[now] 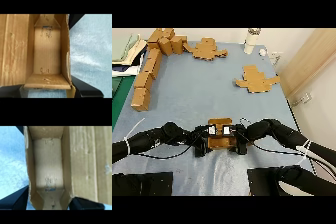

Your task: Fold the box.

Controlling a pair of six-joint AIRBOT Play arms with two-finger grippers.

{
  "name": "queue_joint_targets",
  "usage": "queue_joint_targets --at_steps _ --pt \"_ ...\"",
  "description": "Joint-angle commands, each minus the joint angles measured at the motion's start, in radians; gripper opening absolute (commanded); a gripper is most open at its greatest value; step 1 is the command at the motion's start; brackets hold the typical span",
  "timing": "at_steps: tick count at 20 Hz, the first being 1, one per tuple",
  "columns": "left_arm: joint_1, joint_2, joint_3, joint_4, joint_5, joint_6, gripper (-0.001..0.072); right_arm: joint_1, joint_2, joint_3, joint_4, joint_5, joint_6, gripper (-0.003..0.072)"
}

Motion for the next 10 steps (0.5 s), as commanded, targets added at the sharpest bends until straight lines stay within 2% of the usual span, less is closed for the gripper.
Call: queue_joint_targets --at_steps 1,6,10 --pt "0.001 0.000 0.000 0.001 0.001 0.000 0.0608 -0.016 0.001 0.003 -0.064 -0.033 0.114 0.0720" --pt "0.001 0.000 0.000 0.001 0.001 0.000 0.0608 -0.021 0.084 0.011 -0.182 -0.129 0.237 0.0720" --pt "0.000 0.000 0.000 0.001 0.000 0.000 0.0608 -0.020 0.216 0.013 -0.198 -0.317 0.305 0.0720"
